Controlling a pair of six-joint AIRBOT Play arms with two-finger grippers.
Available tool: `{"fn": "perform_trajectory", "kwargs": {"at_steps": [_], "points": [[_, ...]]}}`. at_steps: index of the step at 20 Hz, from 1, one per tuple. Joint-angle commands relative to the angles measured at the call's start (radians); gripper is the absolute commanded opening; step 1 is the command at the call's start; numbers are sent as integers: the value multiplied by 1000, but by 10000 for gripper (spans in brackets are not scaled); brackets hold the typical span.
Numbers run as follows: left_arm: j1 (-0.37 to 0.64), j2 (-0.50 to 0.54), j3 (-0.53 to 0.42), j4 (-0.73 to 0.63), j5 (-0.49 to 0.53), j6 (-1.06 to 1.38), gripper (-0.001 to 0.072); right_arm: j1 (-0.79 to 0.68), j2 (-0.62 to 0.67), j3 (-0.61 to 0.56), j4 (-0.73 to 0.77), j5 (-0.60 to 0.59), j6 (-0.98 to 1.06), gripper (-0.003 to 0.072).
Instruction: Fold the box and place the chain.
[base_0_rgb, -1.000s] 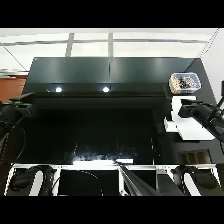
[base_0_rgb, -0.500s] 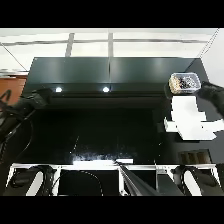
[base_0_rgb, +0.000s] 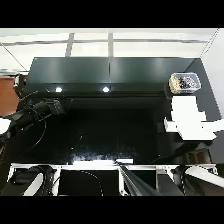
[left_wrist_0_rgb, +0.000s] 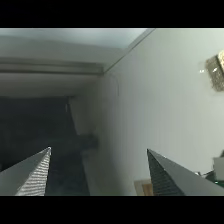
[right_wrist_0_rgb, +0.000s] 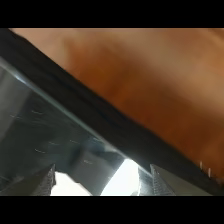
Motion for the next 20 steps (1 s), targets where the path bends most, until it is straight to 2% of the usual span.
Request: {"fn": "perform_trajectory", "kwargs": {"at_steps": [1,3,6,10,14,15,16,18,19,20], "points": [[-6,-6,2,16,3,0,709,-138,-196,132,177,282,-257,720],[-6,-6,2,16,32,-6,708,-126,-292,160,237,401,-322,720],[-6,-6,2,5,64,-11,708,-76,-365,160,306,489,-444,720],[-6,-6,2,4,80,-10,708,-13,-380,160,306,445,-515,720],[-6,-6,2,4,79,-10,708,26,-381,160,247,496,-521,720],[-6,-6,2,4,79,-10,708,26,-381,160,231,499,-502,623],[-6,-6,2,4,79,-10,708,26,-381,159,222,504,-474,483],[-6,-6,2,4,79,-10,708,26,-378,159,221,513,-467,405],[-6,-6,2,5,79,-10,708,29,-377,159,220,514,-467,246],[-6,-6,2,5,79,-10,707,30,-377,159,220,521,-467,220]]}}
